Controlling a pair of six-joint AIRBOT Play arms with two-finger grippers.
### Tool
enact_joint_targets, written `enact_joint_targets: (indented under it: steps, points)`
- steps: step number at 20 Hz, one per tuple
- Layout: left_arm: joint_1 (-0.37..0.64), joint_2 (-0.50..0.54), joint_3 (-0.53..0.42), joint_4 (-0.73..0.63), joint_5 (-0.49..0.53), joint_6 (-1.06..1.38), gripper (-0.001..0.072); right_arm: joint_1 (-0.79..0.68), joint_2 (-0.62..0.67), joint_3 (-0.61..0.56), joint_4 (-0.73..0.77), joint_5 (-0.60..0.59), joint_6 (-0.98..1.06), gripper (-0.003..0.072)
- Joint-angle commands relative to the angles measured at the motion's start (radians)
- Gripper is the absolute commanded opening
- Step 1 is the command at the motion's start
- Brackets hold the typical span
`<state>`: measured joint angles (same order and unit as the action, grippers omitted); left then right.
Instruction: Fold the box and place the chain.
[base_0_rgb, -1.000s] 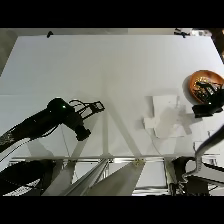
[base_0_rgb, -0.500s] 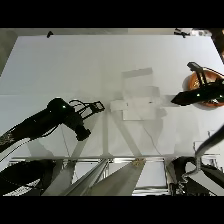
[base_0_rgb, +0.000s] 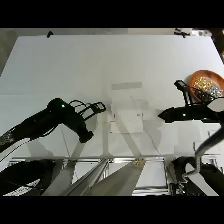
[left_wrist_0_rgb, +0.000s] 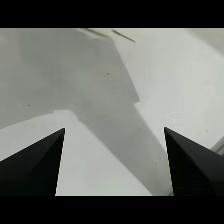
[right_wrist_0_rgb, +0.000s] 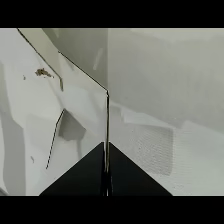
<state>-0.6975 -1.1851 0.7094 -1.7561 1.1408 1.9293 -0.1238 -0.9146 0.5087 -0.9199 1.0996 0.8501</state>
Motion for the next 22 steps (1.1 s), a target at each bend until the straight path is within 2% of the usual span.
enact_joint_targets:
  steps: [1,5,12,18,19,20,22]
  points:
    - [0.0,0.007,0.0,-0.043,-0.016,0.047,0.0708,0.012,0.011,-0.027,0.0,-0.007,-0.002,0.0011]
    - [-0.002,0.027,0.0,-0.115,-0.053,0.064,0.0707,0.012,0.011,-0.027,0.0,-0.001,-0.002,0.0012]
    - [-0.002,0.028,0.0,-0.117,-0.053,0.06,0.0707,0.013,0.011,-0.027,0.0,0.0,-0.002,0.0013]
    - [-0.002,0.028,0.0,-0.114,-0.121,-0.02,0.0706,0.012,0.011,-0.027,0.001,0.0,-0.002,0.0013]
    - [-0.002,0.028,0.0,-0.114,-0.127,-0.026,0.0696,0.012,0.011,-0.027,0.001,0.0,-0.002,0.0013]
    - [-0.002,0.028,0.0,-0.114,-0.138,-0.022,0.062,0.012,0.011,-0.027,0.001,0.0,-0.002,0.0013]
    - [0.002,0.029,0.001,-0.113,-0.215,0.021,0.061,0.012,0.011,-0.027,0.009,0.002,-0.002,0.0013]
